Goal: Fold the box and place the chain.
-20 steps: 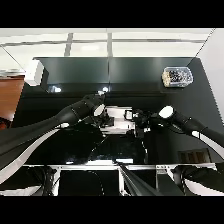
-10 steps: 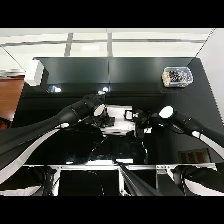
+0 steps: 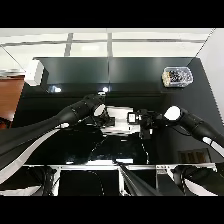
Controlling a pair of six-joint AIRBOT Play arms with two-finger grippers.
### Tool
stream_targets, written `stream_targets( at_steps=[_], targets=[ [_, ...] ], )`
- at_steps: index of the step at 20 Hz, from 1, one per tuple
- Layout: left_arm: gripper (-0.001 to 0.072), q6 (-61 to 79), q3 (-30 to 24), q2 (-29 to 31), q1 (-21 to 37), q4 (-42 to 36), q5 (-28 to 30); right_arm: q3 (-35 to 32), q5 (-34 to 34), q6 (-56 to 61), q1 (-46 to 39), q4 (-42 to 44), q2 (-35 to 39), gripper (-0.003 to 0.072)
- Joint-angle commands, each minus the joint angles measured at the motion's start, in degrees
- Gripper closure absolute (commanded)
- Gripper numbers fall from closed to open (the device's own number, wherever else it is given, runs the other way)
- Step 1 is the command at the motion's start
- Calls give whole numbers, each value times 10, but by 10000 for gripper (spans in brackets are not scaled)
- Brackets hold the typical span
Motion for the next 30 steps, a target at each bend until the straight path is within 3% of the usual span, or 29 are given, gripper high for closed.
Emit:
stream_targets(
  at_steps=[1, 4, 7, 8, 9, 10, 17, 23, 24, 25, 26, 27, 29, 30],
  targets=[
    [684, -1, 1, 0, 0, 1, 0, 0, -8, 10, -2, -21, 11, -9],
    [684, -1, 1, 0, 0, 0, 0, 0, -20, 5, -2, -12, 10, 15],
    [684, -1, 1, 0, 0, 0, 0, 0, -3, 7, -2, -9, 10, 274],
    [684, -1, 1, 0, 0, 0, 0, 0, -2, 8, -2, 4, 10, 285],
    [684, -1, 1, 0, 0, 0, 0, 0, 0, 8, -2, 18, 10, 452],
    [684, -1, 1, 0, 0, 0, 0, 0, 0, 9, -2, 33, 9, 566],
    [684, -1, 1, 0, 0, 0, 0, 0, -25, 27, 21, 139, -27, 557],
    [684, -1, 1, 0, 0, 0, 1, 0, -30, 37, 22, 144, -33, 558],
    [684, -1, 1, 0, 0, 0, 1, 0, -32, 37, 22, 145, -33, 484],
    [684, -1, 1, 0, 0, 0, 1, 0, -34, 38, 21, 145, -33, 316],
    [684, -1, 1, 0, 0, 0, 1, 0, -33, 38, 21, 144, -33, 342],
    [684, -1, 1, 0, 0, 0, 1, 0, -32, 41, 21, 144, -33, 510],
    [684, -1, 1, 0, 0, 0, 1, 0, -33, 54, 21, 144, -33, 273],
    [684, -1, 1, 0, 0, 0, 1, 0, -31, 63, 21, 141, -33, 411]
  ],
)
